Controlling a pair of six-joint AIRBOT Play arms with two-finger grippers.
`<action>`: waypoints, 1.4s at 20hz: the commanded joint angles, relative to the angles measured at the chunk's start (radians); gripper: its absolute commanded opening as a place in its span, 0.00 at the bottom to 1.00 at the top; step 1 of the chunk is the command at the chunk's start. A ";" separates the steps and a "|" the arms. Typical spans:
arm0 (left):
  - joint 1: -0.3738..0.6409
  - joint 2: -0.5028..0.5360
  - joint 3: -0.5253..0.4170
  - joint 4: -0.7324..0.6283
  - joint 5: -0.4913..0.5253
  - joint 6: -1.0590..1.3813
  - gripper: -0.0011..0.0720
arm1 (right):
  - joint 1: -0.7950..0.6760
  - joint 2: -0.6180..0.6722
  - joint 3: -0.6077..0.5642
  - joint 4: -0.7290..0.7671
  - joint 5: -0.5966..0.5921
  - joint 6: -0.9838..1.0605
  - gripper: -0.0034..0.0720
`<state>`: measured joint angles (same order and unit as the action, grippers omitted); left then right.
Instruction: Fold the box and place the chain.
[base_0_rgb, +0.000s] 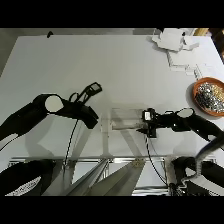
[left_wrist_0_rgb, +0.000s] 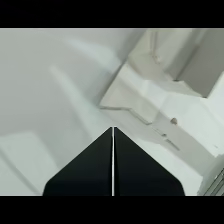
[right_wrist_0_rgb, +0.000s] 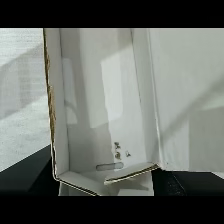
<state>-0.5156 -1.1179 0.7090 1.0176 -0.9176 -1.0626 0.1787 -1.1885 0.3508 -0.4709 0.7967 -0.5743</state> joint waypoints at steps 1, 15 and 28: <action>0.093 0.016 -0.058 0.014 -0.005 -0.252 0.02 | 0.000 0.000 0.000 0.000 0.000 0.001 0.62; 0.045 -0.163 -0.138 -0.289 0.056 -0.243 0.03 | 0.000 0.000 0.000 0.000 0.000 0.001 0.62; -0.042 -0.103 -0.135 -0.404 0.140 -0.244 0.03 | 0.000 0.000 0.000 0.000 0.000 0.001 0.62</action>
<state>-0.5388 -1.2400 0.5728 0.6327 -0.8017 -1.3060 0.1787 -1.1885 0.3508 -0.4706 0.7967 -0.5735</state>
